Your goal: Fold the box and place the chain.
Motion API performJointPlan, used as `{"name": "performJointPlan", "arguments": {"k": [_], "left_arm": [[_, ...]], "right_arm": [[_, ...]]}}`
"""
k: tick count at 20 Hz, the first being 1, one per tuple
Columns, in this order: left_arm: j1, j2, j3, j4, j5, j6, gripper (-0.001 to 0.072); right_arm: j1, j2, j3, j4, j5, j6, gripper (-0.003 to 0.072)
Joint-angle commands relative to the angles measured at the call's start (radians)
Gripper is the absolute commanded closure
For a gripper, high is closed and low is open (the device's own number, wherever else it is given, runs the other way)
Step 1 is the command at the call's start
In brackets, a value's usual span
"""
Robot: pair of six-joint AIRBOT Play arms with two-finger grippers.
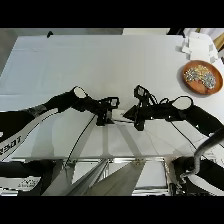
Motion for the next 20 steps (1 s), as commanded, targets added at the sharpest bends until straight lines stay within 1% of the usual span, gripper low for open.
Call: {"name": "performJointPlan", "arguments": {"k": [1,4,11,15,17,20], "left_arm": [[0.001,0.001,0.0,0.0,0.0,0.0,0.0318],[0.001,0.001,0.0,0.0,0.0,0.0,0.0318],[0.001,0.001,0.0,0.0,0.0,0.0,0.0318],[0.001,0.001,0.0,0.0,0.0,0.0,0.0318],[0.001,0.001,0.0,0.0,0.0,0.0,0.0318],[0.001,0.001,0.0,0.0,0.0,0.0,0.0318]], "right_arm": [[-0.001,-0.004,-0.015,0.0,-0.01,-0.003,0.0675],[0.0,-0.009,-0.016,0.0,-0.037,-0.003,0.0675],[0.0,-0.038,-0.018,-0.01,-0.021,-0.003,0.0675],[0.0,-0.041,-0.021,-0.053,-0.021,-0.002,0.0676],[0.0,-0.041,-0.036,-0.053,-0.028,-0.002,0.0676],[0.0,-0.041,-0.079,-0.053,-0.068,-0.002,0.0675]]}}
